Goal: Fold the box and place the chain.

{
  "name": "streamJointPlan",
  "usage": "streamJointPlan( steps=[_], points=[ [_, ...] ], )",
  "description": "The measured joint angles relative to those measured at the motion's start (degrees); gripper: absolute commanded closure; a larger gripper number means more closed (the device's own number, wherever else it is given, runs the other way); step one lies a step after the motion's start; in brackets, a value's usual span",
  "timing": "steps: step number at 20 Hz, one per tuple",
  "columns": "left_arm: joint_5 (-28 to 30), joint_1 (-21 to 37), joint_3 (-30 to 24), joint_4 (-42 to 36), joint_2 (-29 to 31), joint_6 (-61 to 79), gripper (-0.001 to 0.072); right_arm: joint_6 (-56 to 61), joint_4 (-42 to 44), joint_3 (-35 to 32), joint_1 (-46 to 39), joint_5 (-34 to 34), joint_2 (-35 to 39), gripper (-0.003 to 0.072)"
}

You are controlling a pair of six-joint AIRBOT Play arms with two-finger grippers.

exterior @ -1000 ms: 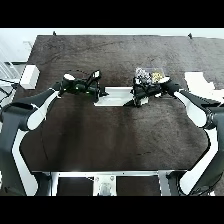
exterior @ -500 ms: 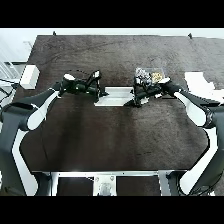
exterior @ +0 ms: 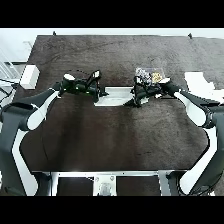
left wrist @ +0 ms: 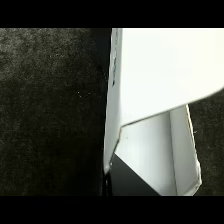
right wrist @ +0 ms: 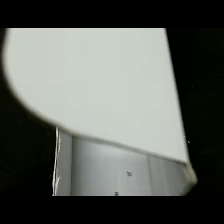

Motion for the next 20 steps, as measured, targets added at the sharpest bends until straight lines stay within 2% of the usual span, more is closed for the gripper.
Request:
streamJointPlan(
  steps=[20],
  points=[
    [-0.1, 0.0, 0.0, 0.0, 0.0, 0.0, 0.0687, 0.0, -0.1, 0.5, -0.1, -0.7, -0.5, 0.0100]
  ],
)
